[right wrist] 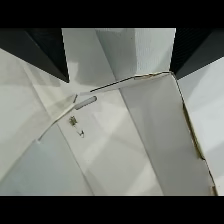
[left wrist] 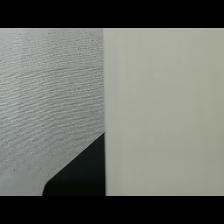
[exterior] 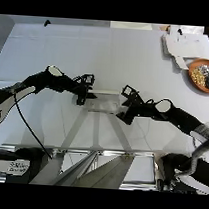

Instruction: Fold the box and place the chain.

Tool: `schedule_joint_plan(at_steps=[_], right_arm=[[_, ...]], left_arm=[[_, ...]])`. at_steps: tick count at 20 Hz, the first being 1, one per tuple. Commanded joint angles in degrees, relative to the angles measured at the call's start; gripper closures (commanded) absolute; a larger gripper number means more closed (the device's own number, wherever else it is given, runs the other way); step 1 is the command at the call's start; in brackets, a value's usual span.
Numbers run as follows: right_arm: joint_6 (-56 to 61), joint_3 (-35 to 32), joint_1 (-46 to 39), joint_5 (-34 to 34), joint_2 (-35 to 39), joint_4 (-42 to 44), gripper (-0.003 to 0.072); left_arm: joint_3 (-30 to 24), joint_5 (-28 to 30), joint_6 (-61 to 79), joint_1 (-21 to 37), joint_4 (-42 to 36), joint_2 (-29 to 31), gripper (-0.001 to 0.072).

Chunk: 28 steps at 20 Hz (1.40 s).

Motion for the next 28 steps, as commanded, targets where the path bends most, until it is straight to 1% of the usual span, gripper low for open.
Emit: schedule_joint_plan(at_steps=[1,5,7,9,15,19,21,23,25,28], right_arm=[[3.4,0.0,0.0,-1.4,0.0,0.1,0.0003],[2.2,0.3,0.0,-3.7,0.0,0.3,0.0003],[-2.2,1.3,0.0,-2.6,0.0,1.7,0.0003],[-7.1,1.9,0.0,-3.1,0.0,3.7,0.0003],[-14.1,2.3,-0.5,-2.4,-0.2,3.3,0.0003],[-18.2,2.3,-4.8,5.3,-0.2,3.2,0.0003],[-20.0,2.3,-5.0,7.5,-0.5,3.3,0.0003],[-22.0,2.3,-5.0,9.1,-1.1,3.5,0.0003],[-22.5,2.3,-5.0,9.1,-2.1,4.0,0.0003],[-24.1,2.3,-5.0,8.8,-4.6,7.5,0.0003]], left_arm=[[0.0,0.0,0.0,0.0,0.0,0.0,0.0695],[0.0,0.0,0.0,0.0,0.0,0.0,0.0695],[0.0,0.0,0.0,0.0,0.0,0.0,0.0695],[0.0,0.0,0.0,0.0,0.0,0.0,0.0695],[0.0,0.0,0.0,0.0,0.0,0.0,0.0695],[0.0,0.0,0.0,0.0,0.0,0.0,0.0695],[0.0,0.0,0.0,0.0,0.0,0.0,0.0695],[0.0,0.0,0.0,0.0,0.0,0.0,0.0695],[0.0,0.0,0.0,0.0,0.0,0.0,0.0695],[0.0,0.0,0.0,0.0,0.0,0.0,0.0695]])
